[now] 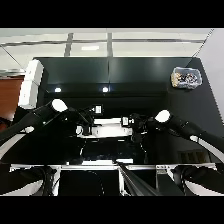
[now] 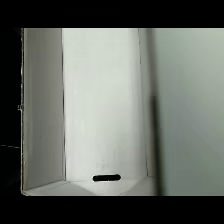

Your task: Fold the box and place the chain.

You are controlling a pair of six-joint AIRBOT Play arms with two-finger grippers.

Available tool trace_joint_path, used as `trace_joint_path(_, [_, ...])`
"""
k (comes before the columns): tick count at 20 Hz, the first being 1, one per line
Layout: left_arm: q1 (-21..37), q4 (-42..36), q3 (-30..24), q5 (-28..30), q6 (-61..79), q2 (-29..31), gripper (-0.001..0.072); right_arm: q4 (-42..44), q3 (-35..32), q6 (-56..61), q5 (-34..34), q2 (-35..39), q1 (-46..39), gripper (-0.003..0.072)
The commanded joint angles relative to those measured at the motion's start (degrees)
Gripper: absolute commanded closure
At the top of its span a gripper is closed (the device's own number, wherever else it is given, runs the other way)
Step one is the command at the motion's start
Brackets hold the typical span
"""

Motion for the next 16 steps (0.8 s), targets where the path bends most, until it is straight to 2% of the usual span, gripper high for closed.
trace_joint_path(1, [0.0, 0.0, 0.0, 0.1, 0.0, 0.0, 0.0678, -0.5, 0.0, 0.6, -0.4, 0.0, 0.1, 0.0028])
trace_joint_path(7, [0.0, 0.0, 0.0, 0.0, 0.0, 0.0, 0.0678, -1.6, 0.0, 1.1, 0.0, 0.0, 0.1, 0.0029])
trace_joint_path(9, [0.0, 0.0, 0.0, 0.0, 0.0, 0.0, 0.0678, -1.6, 0.0, 1.1, 0.0, 0.0, 0.1, 0.0215])
trace_joint_path(15, [0.1, 0.0, 0.2, -0.5, -0.4, 0.2, 0.0674, -1.6, 0.0, 1.2, 0.0, 0.0, 0.1, 0.0215])
trace_joint_path(16, [0.2, 0.1, 0.4, -0.8, -1.1, 0.6, 0.0602, -1.6, 0.0, 1.2, 0.0, 0.0, 0.1, 0.0215])
